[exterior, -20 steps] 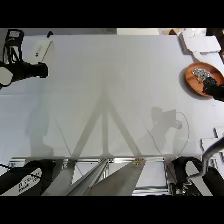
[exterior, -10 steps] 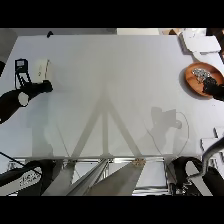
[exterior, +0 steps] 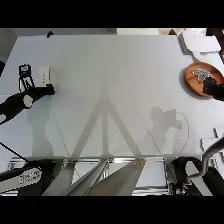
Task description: Fold the box and place the chain.
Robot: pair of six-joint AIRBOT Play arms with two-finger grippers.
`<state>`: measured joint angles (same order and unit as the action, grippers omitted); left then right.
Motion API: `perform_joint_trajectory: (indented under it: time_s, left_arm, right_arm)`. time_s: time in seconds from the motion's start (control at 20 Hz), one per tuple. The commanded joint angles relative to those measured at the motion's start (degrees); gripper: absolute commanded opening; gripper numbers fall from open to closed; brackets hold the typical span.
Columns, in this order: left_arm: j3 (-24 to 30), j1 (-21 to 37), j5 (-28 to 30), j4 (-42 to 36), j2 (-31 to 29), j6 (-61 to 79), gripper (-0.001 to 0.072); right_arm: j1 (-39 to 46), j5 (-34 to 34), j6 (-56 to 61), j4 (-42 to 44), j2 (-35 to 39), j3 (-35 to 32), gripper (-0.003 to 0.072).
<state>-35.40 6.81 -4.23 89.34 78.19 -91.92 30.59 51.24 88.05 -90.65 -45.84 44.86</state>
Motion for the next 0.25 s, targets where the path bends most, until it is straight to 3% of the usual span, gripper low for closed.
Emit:
perform_joint_trajectory:
  time_s: [0.0,0.2]
  left_arm:
    - [0.02,0.07,-1.73,0.07,0.17,-0.90,0.0700]
    - [0.02,-0.02,-3.74,0.07,-1.25,-0.90,0.0701]
  right_arm:
    - [0.02,0.02,0.02,0.00,-0.02,0.02,0.0013]
    - [0.02,0.02,0.02,0.00,-0.02,0.02,0.0013]
